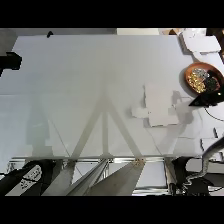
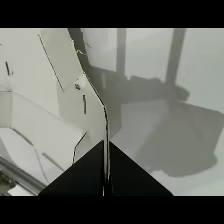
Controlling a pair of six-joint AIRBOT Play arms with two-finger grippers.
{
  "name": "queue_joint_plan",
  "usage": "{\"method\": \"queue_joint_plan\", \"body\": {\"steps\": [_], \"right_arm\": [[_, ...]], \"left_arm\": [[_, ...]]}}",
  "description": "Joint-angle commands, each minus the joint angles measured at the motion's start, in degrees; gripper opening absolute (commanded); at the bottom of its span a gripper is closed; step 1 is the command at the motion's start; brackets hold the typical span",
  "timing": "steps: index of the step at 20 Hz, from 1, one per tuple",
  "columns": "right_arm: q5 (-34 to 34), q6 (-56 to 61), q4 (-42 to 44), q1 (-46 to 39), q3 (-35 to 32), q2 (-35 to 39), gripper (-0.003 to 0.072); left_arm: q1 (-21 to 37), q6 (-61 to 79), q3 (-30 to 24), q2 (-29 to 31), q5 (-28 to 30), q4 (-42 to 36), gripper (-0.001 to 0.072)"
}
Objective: Fold the box and place the chain.
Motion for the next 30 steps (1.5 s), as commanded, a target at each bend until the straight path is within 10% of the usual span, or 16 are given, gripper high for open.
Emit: {"method": "queue_joint_plan", "body": {"steps": [1, 12, 20, 30], "right_arm": [[-3.34, -3.10, 9.66, 6.43, -1.88, 9.40, 0.0009], [-28.15, -16.81, 41.09, 21.38, -43.19, 41.42, 0.0009], [-59.80, -18.69, 42.18, 46.31, -45.11, 39.80, 0.0009], [-71.63, -18.75, 45.70, 53.94, -45.05, 25.90, 0.0009]], "left_arm": [[0.00, 0.02, 0.04, 0.04, 0.00, 0.02, 0.0698], [0.00, 0.02, 0.04, 0.04, 0.00, 0.02, 0.0698], [-0.02, 0.02, 0.04, 0.04, 0.00, 0.02, 0.0698], [0.00, 0.02, 0.04, 0.04, 0.00, 0.02, 0.0698]]}}
